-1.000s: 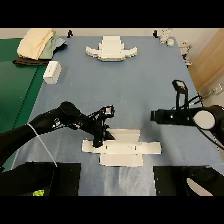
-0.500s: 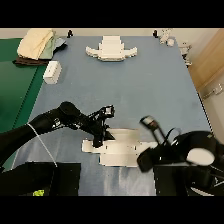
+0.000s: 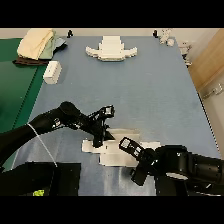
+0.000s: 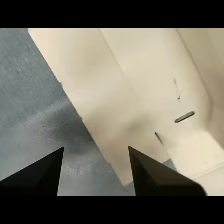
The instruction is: Fold the box.
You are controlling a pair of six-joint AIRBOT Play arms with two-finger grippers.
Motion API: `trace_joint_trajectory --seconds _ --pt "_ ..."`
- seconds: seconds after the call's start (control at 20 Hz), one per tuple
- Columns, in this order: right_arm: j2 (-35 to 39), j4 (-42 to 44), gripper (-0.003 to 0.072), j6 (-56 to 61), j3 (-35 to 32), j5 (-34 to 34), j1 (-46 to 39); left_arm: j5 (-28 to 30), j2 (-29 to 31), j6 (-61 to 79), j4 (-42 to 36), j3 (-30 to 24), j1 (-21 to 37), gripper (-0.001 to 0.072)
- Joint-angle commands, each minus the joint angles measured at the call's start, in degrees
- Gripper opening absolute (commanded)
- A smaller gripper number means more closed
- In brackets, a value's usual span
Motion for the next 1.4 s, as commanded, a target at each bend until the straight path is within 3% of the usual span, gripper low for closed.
trace_joint_trajectory --seconds 0.0,0.15,0.35,0.65,0.9,0.95,1.0,1.05,1.35 --pt "-1.9 -7.5 0.0608 -1.9 -0.1 -1.4 2.8 0.0 0.0 0.0 0.0 0.0 0.0 0.0014" --pt "-4.7 -16.1 0.0607 3.4 -0.1 -1.4 5.2 0.0 0.0 0.0 0.0 0.0 0.0 0.0013" --pt "-7.3 -17.4 0.0601 4.0 0.2 -1.1 5.2 0.0 0.0 0.0 0.0 0.0 0.0 0.0013" --pt "-5.2 -26.4 0.0580 12.4 5.8 7.5 5.1 0.0 0.0 0.0 0.0 0.0 0.0 0.0013" --pt "-4.3 -26.4 0.0590 15.9 7.7 7.6 5.1 0.0 0.0 0.0 0.0 0.0 0.0 0.0014" --pt "-4.2 -26.3 0.0608 17.6 7.8 7.8 5.1 0.0 0.0 0.0 0.0 0.0 0.0 0.0014" --pt "-4.2 -26.3 0.0700 19.3 7.8 8.7 5.1 0.0 0.0 0.0 0.0 0.0 0.0 0.0013" --pt "-4.2 -26.3 0.0715 20.0 7.8 10.0 5.1 0.0 0.0 0.0 0.0 0.0 0.0 0.0014" --pt "-1.7 -26.1 0.0720 15.6 6.4 9.9 3.5 0.0 0.0 0.0 0.0 0.0 0.0 0.0013"
